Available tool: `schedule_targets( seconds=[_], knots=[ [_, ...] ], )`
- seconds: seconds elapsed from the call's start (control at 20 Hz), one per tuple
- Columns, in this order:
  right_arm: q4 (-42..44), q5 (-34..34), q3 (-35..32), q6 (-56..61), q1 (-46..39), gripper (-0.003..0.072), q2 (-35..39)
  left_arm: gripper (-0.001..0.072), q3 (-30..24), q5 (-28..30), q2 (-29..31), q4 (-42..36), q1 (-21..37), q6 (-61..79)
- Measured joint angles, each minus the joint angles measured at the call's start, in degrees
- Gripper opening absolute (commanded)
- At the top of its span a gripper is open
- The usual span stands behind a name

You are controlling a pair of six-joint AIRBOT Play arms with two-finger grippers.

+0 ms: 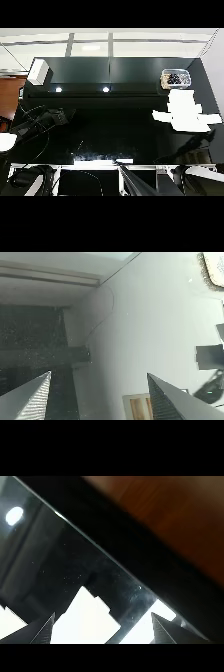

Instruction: Fold the box and place the chain.

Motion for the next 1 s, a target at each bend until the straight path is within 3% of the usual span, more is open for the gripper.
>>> schedule_targets(
  seconds=[0.3,0.65,0.7,0.75,0.8,0.9,1.0],
  knots=[
    [9.4,18.8,13.2,-11.1,-2.8,0.072,-18.6,0.0709,0.0,0.2,0.0,0.0,0.0,0.0],
    [14.8,28.5,16.9,-16.6,-0.2,0.0708,-27.9,0.0709,0.0,1.0,-0.1,0.2,0.0,0.0],
    [14.7,29.2,17.0,-17.0,0.5,0.0523,-28.3,0.0709,0.0,1.0,-0.1,0.2,0.0,0.0],
    [13.7,29.5,17.1,-17.3,1.2,0.0409,-28.6,0.0709,0.0,1.0,-0.1,0.2,0.0,0.0],
    [12.5,29.9,17.1,-17.4,1.8,0.0229,-28.9,0.0709,0.0,1.0,-0.1,0.2,0.0,0.0],
    [12.0,31.2,17.2,-18.1,2.7,0.0006,-28.9,0.0709,0.0,1.0,0.0,0.2,0.0,0.0],
    [11.1,32.4,17.2,-19.3,3.3,0.0013,-28.5,0.0709,0.0,1.0,-0.1,0.2,0.0,0.0]
  ],
)
